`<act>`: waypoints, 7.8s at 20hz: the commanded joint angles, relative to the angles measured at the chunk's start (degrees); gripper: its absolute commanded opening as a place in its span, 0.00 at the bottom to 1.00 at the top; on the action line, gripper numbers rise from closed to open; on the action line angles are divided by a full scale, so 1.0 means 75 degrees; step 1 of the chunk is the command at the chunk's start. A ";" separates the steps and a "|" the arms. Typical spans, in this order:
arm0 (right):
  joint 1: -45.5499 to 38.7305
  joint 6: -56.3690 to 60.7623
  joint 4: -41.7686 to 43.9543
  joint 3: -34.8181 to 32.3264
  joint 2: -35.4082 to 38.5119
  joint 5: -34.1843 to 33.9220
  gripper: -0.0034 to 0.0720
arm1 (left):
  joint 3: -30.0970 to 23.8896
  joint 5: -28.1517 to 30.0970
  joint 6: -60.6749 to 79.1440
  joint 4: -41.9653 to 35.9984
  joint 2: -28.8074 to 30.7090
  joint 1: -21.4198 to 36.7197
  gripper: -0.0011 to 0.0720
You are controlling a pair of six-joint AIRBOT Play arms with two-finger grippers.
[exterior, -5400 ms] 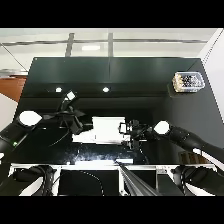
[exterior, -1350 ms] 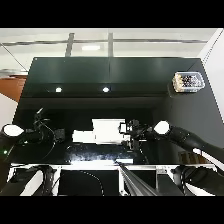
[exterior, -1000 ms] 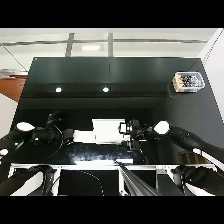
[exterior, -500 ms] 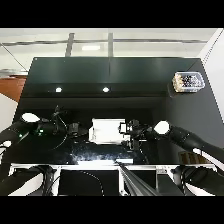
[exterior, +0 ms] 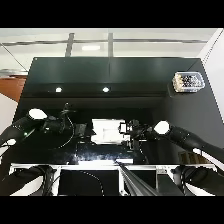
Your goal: Fold the box and place the chain.
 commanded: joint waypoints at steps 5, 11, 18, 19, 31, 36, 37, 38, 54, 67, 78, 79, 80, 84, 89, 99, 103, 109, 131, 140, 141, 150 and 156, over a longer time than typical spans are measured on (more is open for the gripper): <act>0.0006 0.0003 0.0003 0.0000 -0.0003 -0.0003 0.41 | 0.0023 0.1577 -0.2081 0.1690 0.1029 -0.1209 0.95; 0.0006 0.0006 0.0003 0.0000 -0.0003 -0.0003 0.41 | 0.0023 0.2824 -0.4709 0.3707 0.1256 -0.2710 0.93; 0.0006 0.0003 0.0003 0.0000 -0.0003 -0.0003 0.41 | 0.0087 0.2859 -0.7248 0.5263 0.1250 -0.3893 0.93; 0.0006 0.0003 0.0003 0.0000 -0.0003 -0.0003 0.41 | 0.0175 0.2687 -0.7385 0.5333 0.1250 -0.3955 0.93; 0.0006 0.0003 0.0003 0.0000 -0.0003 -0.0003 0.41 | 0.2649 0.0396 -0.9028 0.6621 -0.0819 -0.4858 0.47; 0.0006 0.0003 0.0000 0.0000 -0.0003 0.0000 0.41 | 0.2774 0.0367 -0.9632 0.6796 -0.1198 -0.5030 0.47; 0.0006 0.0003 0.0000 0.0000 -0.0003 0.0000 0.41 | 0.2774 0.0367 -0.9769 0.6799 -0.1253 -0.5027 0.47; 0.0006 0.0003 0.0000 0.0000 -0.0003 0.0000 0.41 | 0.2774 0.0376 -0.9809 0.6802 -0.1311 -0.5027 0.47; 0.0006 0.0003 0.0000 0.0000 -0.0003 0.0000 0.41 | 0.2771 0.0562 -1.0206 0.6948 -0.1612 -0.5117 0.29; 0.0006 0.0003 0.0000 0.0000 -0.0003 0.0000 0.41 | 0.2804 0.0533 -1.0206 0.6977 -0.1460 -0.5106 0.27; 0.0006 0.0003 0.0003 0.0000 -0.0003 0.0000 0.41 | 0.2804 0.0367 -1.0206 0.6965 -0.1437 -0.4989 0.32; 0.0006 0.0003 0.0003 0.0000 -0.0003 0.0000 0.41 | 0.2804 0.0367 -1.0206 0.6968 -0.1437 -0.4989 0.24; 0.0006 0.0003 0.0003 0.0000 -0.0003 0.0000 0.41 | 0.2804 0.0379 -1.0206 0.6962 -0.1437 -0.4995 0.24; 0.0006 0.0003 0.0003 0.0000 -0.0003 -0.0003 0.41 | 0.2804 0.0385 -1.0206 0.6962 -0.1437 -0.4995 0.06; 0.0006 0.0003 0.0003 0.0000 -0.0003 0.0000 0.41 | 0.2804 0.0364 -1.0206 0.6962 -0.1437 -0.4992 0.14; 0.0006 0.0003 0.0003 0.0000 -0.0003 -0.0003 0.41 | 0.2801 0.0399 -1.0203 0.6968 -0.1437 -0.4989 0.26; 0.0006 0.0006 0.0003 0.0000 -0.0003 0.0000 0.41 | 0.2801 0.0702 -1.0203 0.6907 -0.1437 -0.4992 0.06; -0.0003 0.0772 -0.0227 0.0003 0.0055 -0.0017 1.00 | 0.2801 0.0440 -1.0168 0.6985 -0.1437 -0.4992 0.06; 0.0006 0.0950 0.0213 -0.0003 0.0991 0.0565 0.45 | 0.2804 0.0117 -1.0002 0.7306 -0.1437 -0.4992 0.06; 0.0277 0.0944 0.0912 -0.0003 0.0437 0.0198 0.45 | 0.2804 0.0108 -1.0002 0.7277 -0.1437 -0.4995 0.06; 0.0382 0.0944 0.0906 -0.0003 0.0437 0.0117 0.45 | 0.2804 0.0108 -1.0002 0.7274 -0.1437 -0.4995 0.06; 0.0481 0.0947 0.0845 -0.0006 0.0437 -0.0207 0.51 | 0.2804 0.0105 -1.0002 0.7274 -0.1437 -0.4995 0.06; 0.0478 0.1032 0.0539 -0.0003 0.0469 -0.0216 0.13 | 0.2804 0.0105 -1.0002 0.7277 -0.1437 -0.4995 0.06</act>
